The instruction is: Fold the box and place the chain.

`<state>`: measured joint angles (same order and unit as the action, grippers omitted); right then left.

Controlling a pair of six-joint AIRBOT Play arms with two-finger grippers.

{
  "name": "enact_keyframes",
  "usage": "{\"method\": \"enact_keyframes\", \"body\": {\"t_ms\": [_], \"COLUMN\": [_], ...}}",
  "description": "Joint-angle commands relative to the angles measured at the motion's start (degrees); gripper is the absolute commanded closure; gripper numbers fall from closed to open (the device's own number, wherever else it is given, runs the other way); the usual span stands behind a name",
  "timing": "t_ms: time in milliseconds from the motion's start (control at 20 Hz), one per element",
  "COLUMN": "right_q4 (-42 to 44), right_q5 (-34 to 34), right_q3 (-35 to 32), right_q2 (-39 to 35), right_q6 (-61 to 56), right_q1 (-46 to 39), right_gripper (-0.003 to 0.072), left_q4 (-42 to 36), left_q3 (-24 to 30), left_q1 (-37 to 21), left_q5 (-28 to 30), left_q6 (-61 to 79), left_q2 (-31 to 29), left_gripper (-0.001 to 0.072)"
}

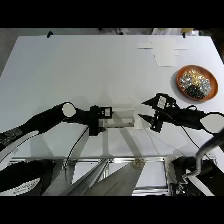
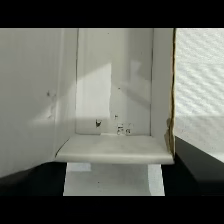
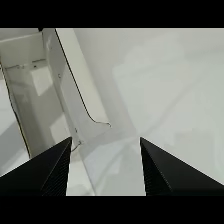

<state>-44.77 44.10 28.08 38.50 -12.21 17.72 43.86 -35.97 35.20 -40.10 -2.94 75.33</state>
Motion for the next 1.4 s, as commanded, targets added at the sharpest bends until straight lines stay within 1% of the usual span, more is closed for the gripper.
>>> {"method": "enact_keyframes", "body": {"t_ms": [0,100,250,300,350,550,650,700,750,850,900,950,1000,1050,1150,1250,1300,1350], "right_q4": [0.0,0.0,0.0,0.0,0.0,0.0,0.31,0.55,0.79,3.17,5.05,7.1,8.59,10.34,14.82,22.56,25.57,26.38], "right_q5": [0.81,2.32,5.2,5.88,6.34,7.3,9.14,10.99,13.49,15.85,15.72,14.12,11.1,6.45,-6.1,-17.2,-21.24,-23.58], "right_q3": [0.07,0.07,0.07,0.07,0.07,0.07,0.07,0.07,0.07,-0.04,-0.15,-0.31,-0.37,-0.35,-0.35,-0.33,-0.33,-0.33], "right_q2": [-0.04,-0.04,-0.04,-0.04,-0.04,-0.04,-0.04,-0.02,0.02,0.37,1.22,2.97,5.18,8.24,14.71,19.32,20.5,21.2], "right_q6": [0.0,0.0,0.0,0.02,0.0,0.02,0.02,0.04,0.63,3.21,4.83,6.8,8.13,8.46,8.41,8.41,8.39,8.39], "right_q1": [0.02,0.02,0.02,0.02,0.02,0.02,0.02,0.02,0.13,1.4,2.36,3.69,5.05,6.56,8.76,9.11,9.07,9.07], "right_gripper": [0.0245,0.0245,0.0247,0.0247,0.0247,0.0247,0.0256,0.0326,0.0442,0.0657,0.0671,0.0671,0.0671,0.0671,0.0671,0.0672,0.0672,0.0672], "left_q4": [0.35,0.37,0.35,0.33,0.37,0.35,0.37,0.37,0.35,0.37,0.35,0.35,0.35,0.35,0.35,0.35,0.35,0.35], "left_q3": [-0.04,-0.04,-0.04,-0.04,-0.04,-0.04,-0.04,-0.04,-0.04,-0.04,-0.04,-0.04,-0.04,-0.04,-0.04,-0.04,-0.04,-0.04], "left_q1": [0.24,0.22,0.24,0.24,0.24,0.24,0.24,0.24,0.24,0.24,0.24,0.24,0.24,0.24,0.24,0.24,0.24,0.24], "left_q5": [0.85,0.61,-1.29,-1.29,-1.29,-1.07,-1.07,-1.05,-1.07,-1.09,-1.09,-1.11,-1.14,-1.14,-1.29,-1.29,-1.29,-1.29], "left_q6": [0.35,0.04,-0.07,-0.07,-0.04,0.09,0.09,0.09,0.07,0.07,0.07,0.09,0.09,0.07,0.09,0.09,0.09,0.09], "left_q2": [-0.02,-0.04,-0.04,-0.04,-0.04,-0.04,-0.04,-0.04,-0.04,-0.04,-0.04,-0.04,-0.04,-0.04,-0.04,-0.04,-0.04,-0.04], "left_gripper": [0.0348,0.0348,0.035,0.0393,0.0398,0.0397,0.0397,0.0397,0.0397,0.0397,0.0397,0.0397,0.0397,0.0397,0.0397,0.0397,0.0397,0.0397]}}
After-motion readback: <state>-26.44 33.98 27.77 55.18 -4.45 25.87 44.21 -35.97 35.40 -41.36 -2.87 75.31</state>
